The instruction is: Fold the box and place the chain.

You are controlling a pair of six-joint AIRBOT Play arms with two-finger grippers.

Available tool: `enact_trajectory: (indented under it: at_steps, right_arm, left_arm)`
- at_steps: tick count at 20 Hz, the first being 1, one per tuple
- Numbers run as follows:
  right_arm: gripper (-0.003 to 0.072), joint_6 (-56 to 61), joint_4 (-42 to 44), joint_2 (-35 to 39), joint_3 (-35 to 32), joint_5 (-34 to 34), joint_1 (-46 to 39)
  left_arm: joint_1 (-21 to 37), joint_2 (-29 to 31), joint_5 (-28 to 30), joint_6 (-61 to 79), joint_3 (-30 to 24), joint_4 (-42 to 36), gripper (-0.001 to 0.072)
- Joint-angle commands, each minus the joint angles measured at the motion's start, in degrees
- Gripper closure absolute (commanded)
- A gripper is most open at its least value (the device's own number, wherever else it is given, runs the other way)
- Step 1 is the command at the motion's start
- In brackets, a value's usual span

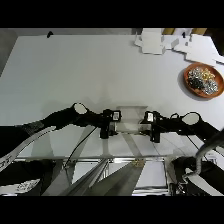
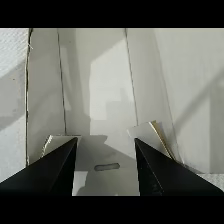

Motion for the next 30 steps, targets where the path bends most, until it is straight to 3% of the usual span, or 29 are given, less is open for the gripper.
enact_trajectory:
  at_steps: [1,4,7,10,13,16,18,25,30]
  right_arm:
    - [0.0260,4.00,-1.88,1.05,0.00,-0.55,0.85]
    - [0.0374,12.79,-9.42,8.09,0.00,2.10,-1.84]
    - [0.0401,22.29,-10.27,17.79,1.03,6.51,-4.85]
    - [0.0665,28.59,-11.10,24.04,4.96,11.87,-8.46]
    - [0.0668,46.03,-14.60,24.46,6.86,10.40,-14.03]
    - [0.0668,69.33,-25.97,22.99,6.64,8.85,-19.61]
    - [0.0668,78.34,-27.15,20.15,5.57,9.09,-21.68]
    - [0.0668,81.46,-22.43,3.17,4.11,13.27,-21.90]
    - [0.0668,80.96,-16.48,-1.55,4.11,13.66,-16.28]
  left_arm:
    - [0.04,0.02,0.02,0.00,-0.02,0.00,0.0436]
    - [0.04,0.02,0.02,0.00,-0.02,0.00,0.0436]
    - [0.04,0.02,0.02,0.00,-0.02,0.00,0.0436]
    - [0.04,0.02,0.04,0.02,-0.02,0.00,0.0436]
    - [0.04,0.02,0.04,0.00,-0.02,0.00,0.0436]
    - [0.04,0.02,0.02,0.00,-0.02,0.00,0.0436]
    - [0.04,0.02,0.04,0.00,-0.02,-0.02,0.0436]
    - [0.04,0.02,0.02,0.00,-0.02,0.00,0.0436]
    - [0.04,0.02,0.02,0.00,-0.02,0.00,0.0436]
